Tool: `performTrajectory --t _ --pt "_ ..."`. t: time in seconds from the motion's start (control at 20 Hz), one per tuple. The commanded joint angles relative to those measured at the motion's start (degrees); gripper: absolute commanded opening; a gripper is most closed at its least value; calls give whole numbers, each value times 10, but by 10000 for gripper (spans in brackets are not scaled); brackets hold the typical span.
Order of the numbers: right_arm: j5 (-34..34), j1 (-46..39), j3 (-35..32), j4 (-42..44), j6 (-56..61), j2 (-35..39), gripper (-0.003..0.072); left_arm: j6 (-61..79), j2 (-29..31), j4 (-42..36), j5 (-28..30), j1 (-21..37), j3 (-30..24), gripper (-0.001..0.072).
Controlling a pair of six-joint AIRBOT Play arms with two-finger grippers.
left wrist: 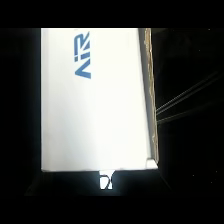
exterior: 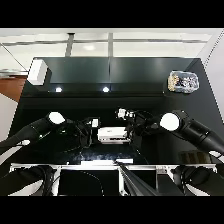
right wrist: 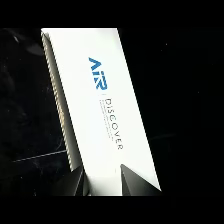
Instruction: Fold the box and place the chain.
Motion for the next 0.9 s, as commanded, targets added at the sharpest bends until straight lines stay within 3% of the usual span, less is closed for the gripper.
performTrajectory --t 0.0,0.85 --pt "2 0 0 -1 0 0 246 -1 0 0 1 0 0 388" --pt "-7 26 -4 -31 24 -11 248 -1 0 0 1 0 0 395"
